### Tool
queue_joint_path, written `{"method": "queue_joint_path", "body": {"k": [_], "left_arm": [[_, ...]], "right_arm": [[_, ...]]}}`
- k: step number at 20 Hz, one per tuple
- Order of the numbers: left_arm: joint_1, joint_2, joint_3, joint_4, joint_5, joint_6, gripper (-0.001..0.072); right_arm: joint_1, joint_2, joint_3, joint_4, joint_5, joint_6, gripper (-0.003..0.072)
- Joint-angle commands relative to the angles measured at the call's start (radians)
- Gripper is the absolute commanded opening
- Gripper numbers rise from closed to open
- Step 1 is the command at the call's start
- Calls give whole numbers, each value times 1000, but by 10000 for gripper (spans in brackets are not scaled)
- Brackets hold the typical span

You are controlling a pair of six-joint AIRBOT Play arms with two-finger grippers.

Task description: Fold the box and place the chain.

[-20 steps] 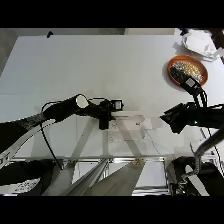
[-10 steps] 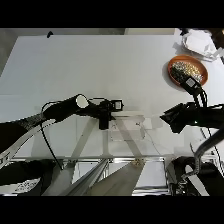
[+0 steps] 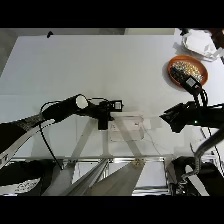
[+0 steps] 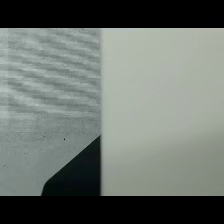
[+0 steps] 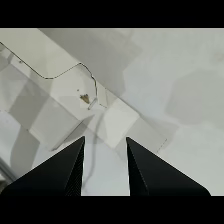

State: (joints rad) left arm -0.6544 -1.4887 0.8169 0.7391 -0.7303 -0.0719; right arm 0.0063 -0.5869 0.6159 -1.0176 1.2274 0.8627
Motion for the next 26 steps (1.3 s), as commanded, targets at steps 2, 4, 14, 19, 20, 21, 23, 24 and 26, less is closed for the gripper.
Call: {"method": "queue_joint_path", "body": {"k": [2,4,14,19,20,21,23,24,26], "left_arm": [[0,1,0,3,0,-4,7],[0,1,0,3,1,-4,7],[0,1,0,2,0,-4,15],[0,1,0,2,0,-3,15],[0,1,0,2,0,-3,15],[0,1,0,2,0,-3,15],[0,2,0,2,0,-3,15],[0,1,0,2,0,-3,15],[0,1,0,2,0,-4,15]], "right_arm": [[1,1,1,0,-2,0,296],[1,1,1,0,-2,0,296],[1,1,1,0,3,-6,290],[1,1,1,-15,100,-136,11],[1,1,1,-15,106,-139,11],[1,1,1,-32,91,-139,11],[1,-3,1,-138,50,-139,11],[1,-11,0,-175,49,-139,11],[1,-23,0,-145,92,-143,10]]}}
